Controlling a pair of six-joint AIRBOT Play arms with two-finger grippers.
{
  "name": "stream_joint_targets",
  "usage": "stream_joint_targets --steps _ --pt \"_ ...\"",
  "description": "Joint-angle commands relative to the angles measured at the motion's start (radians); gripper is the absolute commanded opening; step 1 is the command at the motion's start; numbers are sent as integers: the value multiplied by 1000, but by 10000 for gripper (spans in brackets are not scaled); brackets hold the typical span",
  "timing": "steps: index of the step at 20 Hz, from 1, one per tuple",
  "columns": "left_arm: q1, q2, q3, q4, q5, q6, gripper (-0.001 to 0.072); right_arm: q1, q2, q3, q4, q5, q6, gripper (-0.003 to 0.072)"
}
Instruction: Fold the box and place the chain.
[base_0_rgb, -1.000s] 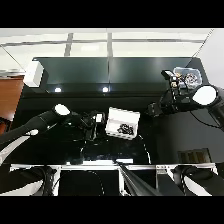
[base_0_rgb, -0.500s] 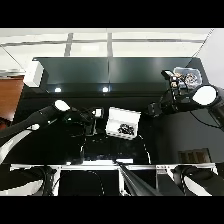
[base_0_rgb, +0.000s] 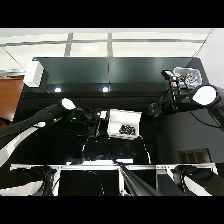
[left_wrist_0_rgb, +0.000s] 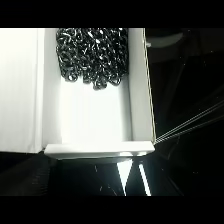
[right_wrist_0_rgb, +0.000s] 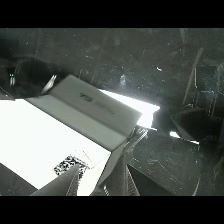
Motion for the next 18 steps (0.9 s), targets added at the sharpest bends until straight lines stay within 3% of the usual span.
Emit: stream_joint_targets --steps 1,7,10,12,13,14,18 --pt "-5 -2 3 -8 -2 0 699 1 1 0 0 0 0 354" --pt "-6 -3 3 -84 12 0 698 1 1 0 0 -29 0 354" --pt "-18 -3 3 -75 24 -3 658 1 0 0 -1 -44 0 354" --pt "-22 -3 3 -66 24 -3 353 1 0 0 -8 -61 0 357" --pt "-22 -3 3 -66 24 -3 340 1 0 0 -6 -81 11 506" --pt "-22 -3 3 -66 23 -3 340 1 -1 0 -6 -101 29 720" --pt "-22 -3 3 -66 23 -3 340 5 -50 0 95 -110 -25 720"
